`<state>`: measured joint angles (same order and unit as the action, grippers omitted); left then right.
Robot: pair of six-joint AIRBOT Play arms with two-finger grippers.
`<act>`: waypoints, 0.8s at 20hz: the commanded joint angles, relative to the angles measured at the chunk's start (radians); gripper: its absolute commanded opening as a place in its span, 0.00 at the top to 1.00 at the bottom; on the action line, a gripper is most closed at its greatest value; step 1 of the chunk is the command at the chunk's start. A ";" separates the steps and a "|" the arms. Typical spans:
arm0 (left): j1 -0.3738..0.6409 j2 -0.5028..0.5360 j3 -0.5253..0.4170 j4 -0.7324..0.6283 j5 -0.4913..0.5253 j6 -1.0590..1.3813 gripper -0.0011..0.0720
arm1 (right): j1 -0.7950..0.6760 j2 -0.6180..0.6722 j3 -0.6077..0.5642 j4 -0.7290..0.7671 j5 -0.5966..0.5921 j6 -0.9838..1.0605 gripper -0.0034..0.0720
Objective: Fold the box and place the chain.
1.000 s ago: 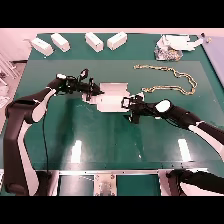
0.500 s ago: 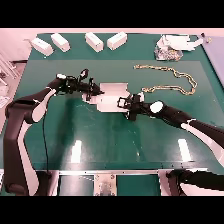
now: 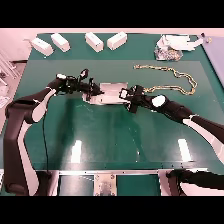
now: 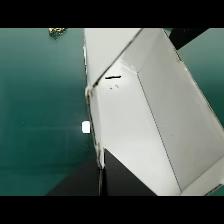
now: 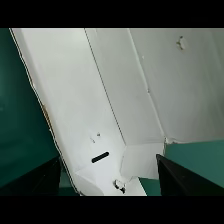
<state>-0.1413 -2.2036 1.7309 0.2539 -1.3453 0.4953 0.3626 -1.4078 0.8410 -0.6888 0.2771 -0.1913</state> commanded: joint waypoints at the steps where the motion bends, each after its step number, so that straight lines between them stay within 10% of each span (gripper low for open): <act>1: 0.000 0.000 0.000 0.000 -0.001 -0.001 0.96 | -0.046 -0.001 0.019 0.007 0.106 -0.004 0.06; 16: 0.000 0.000 0.000 0.000 -0.008 -0.027 0.96 | -0.153 -0.095 0.151 0.131 0.314 -0.133 0.06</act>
<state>-0.1413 -2.2036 1.7309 0.2546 -1.3537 0.4797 0.2333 -1.4883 0.9649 -0.5663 0.5377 -0.3130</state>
